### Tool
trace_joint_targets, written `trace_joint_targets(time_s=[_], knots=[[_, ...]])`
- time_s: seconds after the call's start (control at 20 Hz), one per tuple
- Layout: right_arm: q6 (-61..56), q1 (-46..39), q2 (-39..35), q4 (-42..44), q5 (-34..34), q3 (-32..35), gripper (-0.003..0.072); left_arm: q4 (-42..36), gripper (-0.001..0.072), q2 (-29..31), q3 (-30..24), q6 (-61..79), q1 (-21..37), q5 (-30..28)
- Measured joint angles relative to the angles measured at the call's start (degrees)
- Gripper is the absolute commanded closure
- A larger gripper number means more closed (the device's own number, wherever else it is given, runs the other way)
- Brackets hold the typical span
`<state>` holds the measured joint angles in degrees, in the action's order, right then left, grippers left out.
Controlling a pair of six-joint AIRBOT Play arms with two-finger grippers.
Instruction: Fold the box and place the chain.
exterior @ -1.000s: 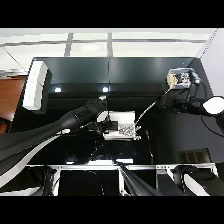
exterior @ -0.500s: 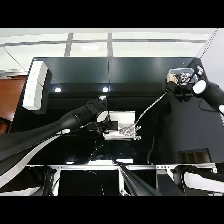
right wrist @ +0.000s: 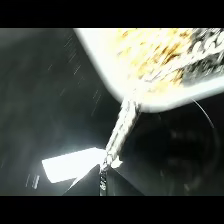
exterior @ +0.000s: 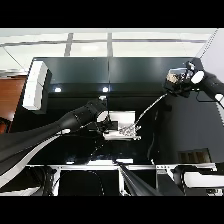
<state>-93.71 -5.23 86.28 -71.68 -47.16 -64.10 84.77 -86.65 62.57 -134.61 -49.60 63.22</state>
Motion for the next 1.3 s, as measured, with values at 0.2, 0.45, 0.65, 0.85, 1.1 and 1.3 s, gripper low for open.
trace_joint_targets(time_s=[0.2, 0.45, 0.65, 0.85, 1.1, 1.3], knots=[[5.5, 2.1, -13.8, -0.3, -9.6, 1.3, 0.0665, 0.0, 0.0681, 0.0, 0.0, 0.0, 0.0, 0.0], [6.8, 5.6, -36.4, 1.5, -15.3, 2.0, 0.0665, 0.0, 0.0681, 0.0, 0.0, 0.0, 0.0, 0.0], [7.0, 6.5, -49.2, 8.7, -16.6, 2.1, 0.0665, 0.0, 0.0681, 0.0, 0.0, 0.0, 0.0, 0.0], [9.7, 6.8, -54.0, 19.1, -17.1, 2.1, 0.0665, 0.0, 0.0681, 0.0, 0.0, 0.0, 0.0, 0.0], [11.4, 6.9, -55.2, 29.4, -18.4, 2.1, 0.0665, 0.0, 0.0681, 0.0, 0.0, 0.0, 0.0, 0.0], [11.8, 6.9, -54.9, 34.4, -20.6, 2.4, 0.0665, 0.0, 0.0681, 0.0, 0.0, 0.0, 0.0, 0.0]])
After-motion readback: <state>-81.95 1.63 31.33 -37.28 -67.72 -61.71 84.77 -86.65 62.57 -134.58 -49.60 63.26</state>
